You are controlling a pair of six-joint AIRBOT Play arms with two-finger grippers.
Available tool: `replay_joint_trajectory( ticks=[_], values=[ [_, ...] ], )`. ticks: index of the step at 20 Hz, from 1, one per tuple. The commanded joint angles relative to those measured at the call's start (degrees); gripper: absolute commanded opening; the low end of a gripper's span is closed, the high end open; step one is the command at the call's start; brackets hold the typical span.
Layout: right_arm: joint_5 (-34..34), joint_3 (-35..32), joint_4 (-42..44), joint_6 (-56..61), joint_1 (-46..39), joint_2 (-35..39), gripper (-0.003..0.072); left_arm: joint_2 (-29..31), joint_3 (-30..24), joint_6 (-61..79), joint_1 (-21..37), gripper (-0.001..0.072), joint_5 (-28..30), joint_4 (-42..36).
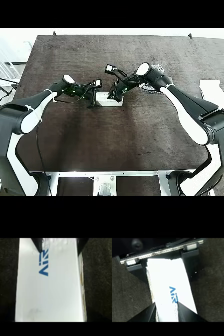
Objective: Fold the box and place the chain.
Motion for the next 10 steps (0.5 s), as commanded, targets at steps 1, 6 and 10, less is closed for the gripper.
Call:
replay_joint_trajectory(
  ticks=[1,6,10],
  values=[
    [3.5,-2.6,2.1,0.3,-0.1,-0.1,0.0297,0.0,0.0,0.1,0.0,0.0467,0.0,0.0],
    [3.4,-6.3,5.4,-2.8,-0.5,-0.1,0.0335,0.0,0.0,0.1,0.0,0.0467,0.0,0.0],
    [4.2,-5.5,12.9,-5.6,-2.6,0.0,0.0391,0.0,0.0,0.1,0.0,0.0467,0.0,0.0]
  ],
)
